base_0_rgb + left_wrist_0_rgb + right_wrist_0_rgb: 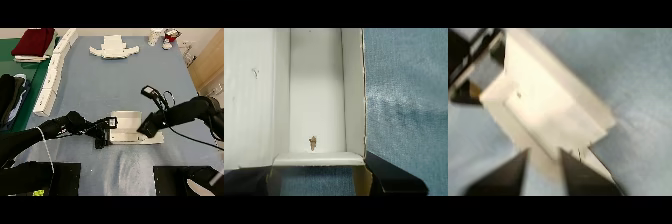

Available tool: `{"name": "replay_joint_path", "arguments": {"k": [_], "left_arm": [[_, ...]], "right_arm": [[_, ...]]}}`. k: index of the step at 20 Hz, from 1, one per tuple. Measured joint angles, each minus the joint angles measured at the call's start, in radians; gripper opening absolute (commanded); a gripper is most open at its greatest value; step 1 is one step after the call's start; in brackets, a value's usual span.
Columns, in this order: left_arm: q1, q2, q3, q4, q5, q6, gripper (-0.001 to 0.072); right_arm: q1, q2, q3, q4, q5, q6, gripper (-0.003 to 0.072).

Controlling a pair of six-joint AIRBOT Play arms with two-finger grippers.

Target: Fold the box.

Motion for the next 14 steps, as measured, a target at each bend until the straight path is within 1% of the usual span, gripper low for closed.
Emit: {"name": "replay_joint_path", "arguments": {"k": [1, 3, 7, 12, 14], "left_arm": [[0.000, 0.000, 0.000, 0.000, 0.000, 0.000, 0.0445], [0.000, 0.000, 0.000, 0.000, 0.000, 0.000, 0.0445], [0.000, 0.000, 0.000, 0.000, 0.000, 0.000, 0.0445], [0.000, 0.000, 0.000, 0.000, 0.000, 0.000, 0.0445], [0.000, 0.000, 0.000, 0.000, 0.000, 0.000, 0.0445]], "right_arm": [[0.000, 0.027, -0.023, -0.037, -0.024, -0.053, 0.0598], [0.000, 0.057, -0.077, -0.095, -0.033, -0.151, 0.0599], [0.000, 0.047, -0.157, -0.141, 0.042, -0.327, 0.0598], [0.002, -0.013, -0.184, -0.147, 0.140, -0.534, 0.0581], [0.012, -0.028, -0.188, -0.131, 0.170, -0.590, 0.0420]]}}
